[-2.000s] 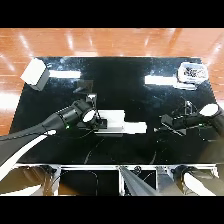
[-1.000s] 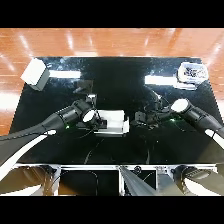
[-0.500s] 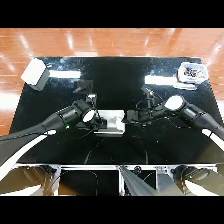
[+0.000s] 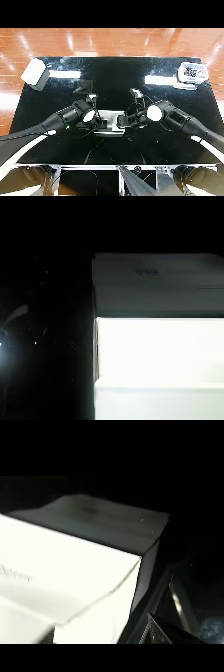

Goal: Fold the box and place the chain.

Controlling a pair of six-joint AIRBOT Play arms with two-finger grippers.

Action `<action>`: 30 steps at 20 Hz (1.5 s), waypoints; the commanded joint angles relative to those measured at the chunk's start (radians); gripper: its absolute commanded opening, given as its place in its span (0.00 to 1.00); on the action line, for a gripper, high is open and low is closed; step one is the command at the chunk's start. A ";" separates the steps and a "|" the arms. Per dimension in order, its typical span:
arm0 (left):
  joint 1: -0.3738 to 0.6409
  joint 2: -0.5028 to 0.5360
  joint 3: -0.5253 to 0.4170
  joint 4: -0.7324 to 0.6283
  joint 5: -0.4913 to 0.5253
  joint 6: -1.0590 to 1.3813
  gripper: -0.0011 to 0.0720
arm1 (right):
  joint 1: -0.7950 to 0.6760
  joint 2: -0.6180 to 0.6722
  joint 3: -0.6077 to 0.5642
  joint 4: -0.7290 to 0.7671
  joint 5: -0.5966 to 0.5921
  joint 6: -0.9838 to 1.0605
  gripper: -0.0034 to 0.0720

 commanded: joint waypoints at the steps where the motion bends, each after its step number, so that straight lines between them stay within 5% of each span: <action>1: -0.002 -0.001 0.000 0.002 0.000 0.003 0.04 | 0.067 -0.041 0.053 -0.164 0.011 0.203 0.99; 6: -0.002 -0.001 0.000 0.002 0.000 0.003 0.04 | 0.182 -0.124 0.146 -0.478 0.152 0.412 0.99; 9: -0.002 -0.001 0.000 0.003 0.000 0.003 0.04 | 0.192 -0.161 0.146 -0.481 0.179 0.419 0.99; 11: -0.002 -0.001 0.000 0.003 -0.003 0.003 0.04 | 0.191 -0.171 0.146 -0.481 0.173 0.418 0.76; 30: -0.002 -0.001 0.000 0.003 -0.004 0.003 0.04 | 0.189 -0.225 0.147 -0.441 0.131 0.374 0.76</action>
